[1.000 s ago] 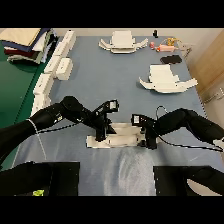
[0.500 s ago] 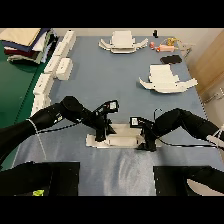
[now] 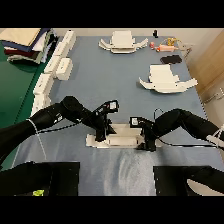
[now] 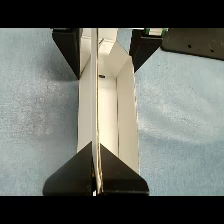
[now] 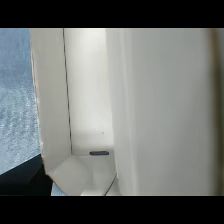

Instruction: Fold the box.

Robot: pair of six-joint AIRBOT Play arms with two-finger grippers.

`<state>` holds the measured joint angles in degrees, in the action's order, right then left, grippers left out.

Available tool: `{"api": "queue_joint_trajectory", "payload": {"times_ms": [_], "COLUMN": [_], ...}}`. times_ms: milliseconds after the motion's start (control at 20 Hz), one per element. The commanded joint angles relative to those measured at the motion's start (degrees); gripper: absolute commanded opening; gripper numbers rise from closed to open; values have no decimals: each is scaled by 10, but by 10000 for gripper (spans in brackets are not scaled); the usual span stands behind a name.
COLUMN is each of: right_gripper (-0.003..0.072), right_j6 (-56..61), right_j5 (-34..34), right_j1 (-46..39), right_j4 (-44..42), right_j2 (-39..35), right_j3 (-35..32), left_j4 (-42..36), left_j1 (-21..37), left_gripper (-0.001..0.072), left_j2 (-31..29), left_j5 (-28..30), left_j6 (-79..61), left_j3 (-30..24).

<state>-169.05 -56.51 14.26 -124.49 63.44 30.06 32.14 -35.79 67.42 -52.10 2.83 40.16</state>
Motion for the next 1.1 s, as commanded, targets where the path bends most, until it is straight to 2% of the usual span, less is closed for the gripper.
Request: {"api": "queue_joint_trajectory", "payload": {"times_ms": [0,300,600,850,1050], "right_gripper": [715,703,685,685,688], "right_j6": [2,30,30,30,27], "right_j5": [17,13,10,42,55], "right_j1": [1,1,5,5,7], "right_j4": [0,7,6,3,-7], "right_j2": [-2,-63,-67,-111,-100], "right_j3": [1,0,-8,-45,-51], "left_j4": [0,0,0,0,0], "left_j1": [1,1,1,1,1], "left_gripper": [15,15,15,15,15], "left_j2": [0,0,0,0,0], "left_j5": [0,0,0,0,0], "left_j6": [0,0,0,0,0], "left_j3": [0,0,0,0,0]}}
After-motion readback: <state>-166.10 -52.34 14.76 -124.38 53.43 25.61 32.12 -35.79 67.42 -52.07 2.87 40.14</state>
